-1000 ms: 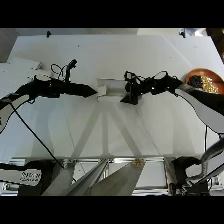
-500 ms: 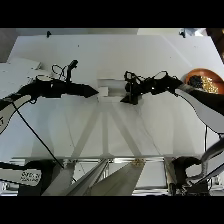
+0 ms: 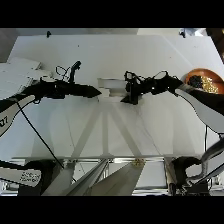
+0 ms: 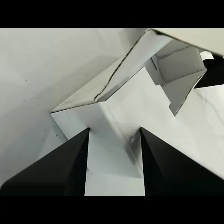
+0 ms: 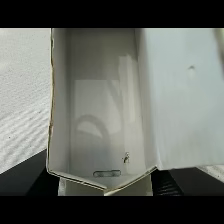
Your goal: Fold the box and place the chain.
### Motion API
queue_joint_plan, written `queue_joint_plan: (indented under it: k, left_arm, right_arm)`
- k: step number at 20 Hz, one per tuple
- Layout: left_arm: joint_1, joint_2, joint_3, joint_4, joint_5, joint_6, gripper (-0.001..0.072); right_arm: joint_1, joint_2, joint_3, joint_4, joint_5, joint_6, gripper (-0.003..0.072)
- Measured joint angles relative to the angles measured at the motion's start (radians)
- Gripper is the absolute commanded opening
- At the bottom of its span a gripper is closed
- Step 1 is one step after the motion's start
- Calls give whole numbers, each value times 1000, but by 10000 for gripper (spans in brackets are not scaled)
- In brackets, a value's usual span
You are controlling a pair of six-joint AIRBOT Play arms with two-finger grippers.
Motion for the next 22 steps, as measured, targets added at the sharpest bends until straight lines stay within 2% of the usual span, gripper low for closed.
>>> queue_joint_plan:
  k: [8, 16, 20, 22]
  left_arm:
    - [-14, 58, -2, 147, 121, -108, 332]
    - [-56, 84, 15, 243, 150, -209, 332]
    - [-106, 86, 53, 369, 157, -352, 331]
    - [-129, 86, 80, 457, 156, -460, 270]
  right_arm:
    - [1, 0, 0, 6, -3, 5, 460]
    - [2, 0, 0, -1, -1, 1, 460]
    - [2, 0, 0, -1, -1, 0, 460]
    - [2, 0, 0, 0, 0, 0, 460]
